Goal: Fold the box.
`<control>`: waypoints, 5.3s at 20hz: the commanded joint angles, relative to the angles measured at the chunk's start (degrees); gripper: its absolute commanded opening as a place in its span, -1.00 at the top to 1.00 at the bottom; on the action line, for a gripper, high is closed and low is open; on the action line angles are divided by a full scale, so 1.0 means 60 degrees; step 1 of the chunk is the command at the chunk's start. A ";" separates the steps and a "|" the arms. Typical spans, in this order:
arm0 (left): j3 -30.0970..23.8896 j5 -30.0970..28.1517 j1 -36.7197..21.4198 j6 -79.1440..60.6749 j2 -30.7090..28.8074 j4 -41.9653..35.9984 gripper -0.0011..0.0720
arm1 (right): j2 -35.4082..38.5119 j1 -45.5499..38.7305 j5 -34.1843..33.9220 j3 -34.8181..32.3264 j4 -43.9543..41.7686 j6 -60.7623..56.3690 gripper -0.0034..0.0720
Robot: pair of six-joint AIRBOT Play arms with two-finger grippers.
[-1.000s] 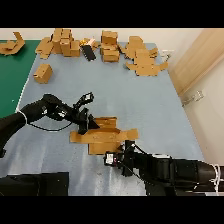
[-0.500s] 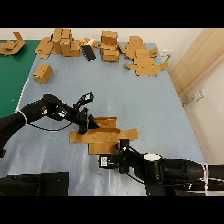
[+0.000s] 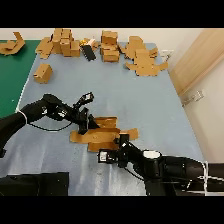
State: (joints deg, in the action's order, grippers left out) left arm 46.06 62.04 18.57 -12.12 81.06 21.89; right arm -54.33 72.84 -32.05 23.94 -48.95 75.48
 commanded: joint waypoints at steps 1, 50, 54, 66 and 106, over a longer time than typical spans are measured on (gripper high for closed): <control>-0.0004 0.0004 -0.0004 -0.0004 0.0004 0.0004 0.94 | 0.0084 -0.0022 0.0018 0.0222 0.0106 -0.0011 -0.31; -0.0004 0.0004 0.0007 -0.0004 0.0004 0.0000 0.94 | -0.2320 -0.7027 -0.1967 0.2171 -1.3566 1.6149 -0.99; -0.0004 0.0004 0.0007 -0.0004 0.0004 0.0004 0.94 | -0.2320 -0.7027 -0.2062 0.2167 -1.3376 1.6141 -0.98; -0.0004 0.0004 0.0004 -0.0004 0.0004 0.0004 0.94 | -0.3009 -0.7023 -0.1541 0.2167 -1.3446 1.6145 -0.93; -0.0004 -0.0007 0.0007 -0.0007 0.0004 -0.0040 0.94 | -0.2994 -0.7023 -0.1996 0.2226 -1.3413 1.6076 -0.26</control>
State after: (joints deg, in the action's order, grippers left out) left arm 46.06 62.06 18.61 -12.14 81.06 21.87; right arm -72.31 30.70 -44.01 37.23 -129.43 171.94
